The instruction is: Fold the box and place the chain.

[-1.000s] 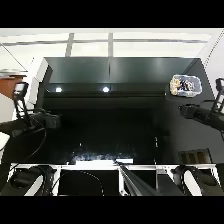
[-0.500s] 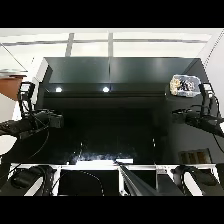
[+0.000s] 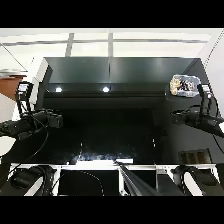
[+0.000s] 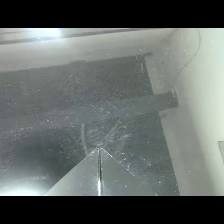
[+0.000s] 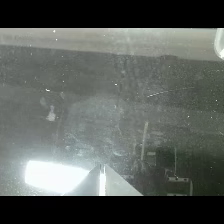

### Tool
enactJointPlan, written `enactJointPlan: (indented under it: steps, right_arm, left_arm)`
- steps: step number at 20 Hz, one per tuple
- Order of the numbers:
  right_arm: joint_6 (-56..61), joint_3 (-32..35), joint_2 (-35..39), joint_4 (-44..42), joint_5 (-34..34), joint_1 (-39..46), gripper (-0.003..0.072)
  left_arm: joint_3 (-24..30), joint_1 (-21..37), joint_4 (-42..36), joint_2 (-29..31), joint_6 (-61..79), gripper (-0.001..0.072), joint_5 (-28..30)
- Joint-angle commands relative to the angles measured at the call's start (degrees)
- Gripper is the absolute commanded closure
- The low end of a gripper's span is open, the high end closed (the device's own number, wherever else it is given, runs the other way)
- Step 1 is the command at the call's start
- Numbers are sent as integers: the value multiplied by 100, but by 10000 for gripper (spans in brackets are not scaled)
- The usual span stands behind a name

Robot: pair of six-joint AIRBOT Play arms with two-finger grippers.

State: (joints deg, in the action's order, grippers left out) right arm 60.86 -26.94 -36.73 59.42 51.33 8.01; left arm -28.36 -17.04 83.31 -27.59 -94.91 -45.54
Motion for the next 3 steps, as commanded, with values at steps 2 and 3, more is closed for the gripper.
enactJointPlan:
  steps: [2, 3]
  right_arm:
    - [2, 4, 2, 0, 9, -7, 651]
    - [2, 4, 2, 0, 7, -7, 651]
  left_arm:
    - [4, -4, 0, 7, -4, 679, 13]
    - [4, -4, 0, 7, -4, 679, 17]
